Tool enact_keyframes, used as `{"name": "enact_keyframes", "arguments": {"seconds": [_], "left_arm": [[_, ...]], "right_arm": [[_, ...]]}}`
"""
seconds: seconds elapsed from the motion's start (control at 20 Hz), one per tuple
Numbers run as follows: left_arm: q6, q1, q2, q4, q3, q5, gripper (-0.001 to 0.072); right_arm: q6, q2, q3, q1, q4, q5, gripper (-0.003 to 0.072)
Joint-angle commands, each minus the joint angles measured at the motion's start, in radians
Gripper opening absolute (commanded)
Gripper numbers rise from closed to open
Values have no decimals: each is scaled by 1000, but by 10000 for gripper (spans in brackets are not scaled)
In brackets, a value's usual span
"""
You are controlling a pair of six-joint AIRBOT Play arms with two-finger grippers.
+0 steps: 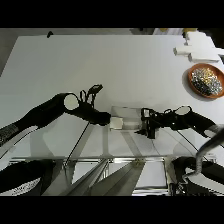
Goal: Fold the box and place the chain.
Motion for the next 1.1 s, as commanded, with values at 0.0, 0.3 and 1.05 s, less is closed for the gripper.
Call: {"name": "enact_keyframes", "arguments": {"seconds": [0.0,0.3,1.05], "left_arm": [[-16,22,26,27,2,-13,282],[-15,-1,40,-17,8,-6,282],[-45,-44,26,94,111,-71,396]], "right_arm": [[-2,-1,1,0,0,0,339],[-2,-1,1,0,-1,0,339],[-2,-1,1,0,-1,0,339]]}}
